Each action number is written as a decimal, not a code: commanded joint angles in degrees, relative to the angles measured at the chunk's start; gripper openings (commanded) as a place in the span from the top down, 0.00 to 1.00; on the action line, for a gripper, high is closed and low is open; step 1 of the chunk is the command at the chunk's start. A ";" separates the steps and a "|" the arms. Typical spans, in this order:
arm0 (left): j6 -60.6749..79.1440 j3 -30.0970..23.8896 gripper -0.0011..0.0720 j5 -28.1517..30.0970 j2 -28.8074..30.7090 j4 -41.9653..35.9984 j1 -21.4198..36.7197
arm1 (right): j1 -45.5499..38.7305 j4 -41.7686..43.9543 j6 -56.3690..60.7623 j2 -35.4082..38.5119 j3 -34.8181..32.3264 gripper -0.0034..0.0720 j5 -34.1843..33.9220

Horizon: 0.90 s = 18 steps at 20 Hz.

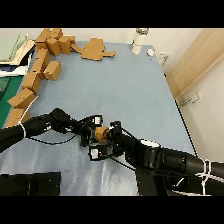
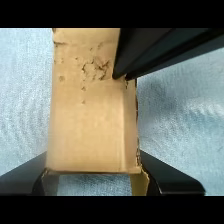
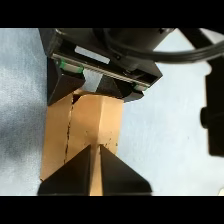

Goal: Fold the box.

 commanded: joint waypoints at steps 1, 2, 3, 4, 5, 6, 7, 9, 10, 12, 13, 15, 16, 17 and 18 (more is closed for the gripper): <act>0.00 0.04 0.35 -0.02 -0.02 0.02 0.00 | -0.02 0.42 0.11 -0.28 0.04 0.59 0.42; 0.00 0.04 0.35 -0.02 -0.02 0.00 0.00 | -0.02 0.42 0.11 -0.28 0.04 0.58 0.42; 0.00 0.04 0.35 -0.02 -0.02 0.02 0.00 | -0.04 0.39 0.11 -0.28 0.04 0.58 0.44; 0.00 0.04 0.35 -0.02 -0.02 0.02 0.00 | -0.04 0.39 0.11 -0.28 0.04 0.55 0.46; 0.00 0.04 0.35 -0.02 -0.02 0.02 0.00 | -0.04 0.39 0.13 -0.31 0.04 0.45 0.50; 0.00 0.04 0.35 -0.02 -0.04 0.02 0.00 | -0.04 0.39 0.26 -0.39 0.04 0.42 0.46; 0.00 0.04 0.35 -0.02 -0.02 0.02 0.00 | -0.04 0.39 0.26 -0.39 0.04 0.42 0.46; 0.00 0.04 0.35 -0.02 -0.02 0.02 0.00 | -0.02 0.52 0.37 -0.37 0.04 0.41 0.50; 0.00 0.04 0.35 -0.02 -0.02 0.02 0.00 | 0.04 1.66 0.96 -0.37 0.07 0.41 0.50; 0.00 0.04 0.35 -0.02 -0.02 0.02 0.00 | 0.04 5.20 0.90 -0.48 0.00 0.40 0.46; 0.00 0.04 0.35 -0.02 -0.02 0.02 0.00 | 0.04 5.22 0.92 -0.76 -0.07 0.39 0.48; 0.00 0.04 0.35 -0.02 -0.02 0.00 0.00 | -0.07 5.11 0.94 -1.95 -0.07 0.39 0.59; 0.00 0.04 0.35 -0.02 -0.02 0.02 0.00 | -0.07 5.05 1.01 -2.71 -0.07 0.38 0.87; 0.00 0.04 0.35 -0.02 -0.02 0.02 0.00 | -0.07 5.03 1.22 -3.19 -0.07 0.31 1.29; 0.00 0.04 0.35 -0.02 -0.04 0.02 0.00 | -0.07 4.94 1.22 -3.28 -0.07 0.31 1.64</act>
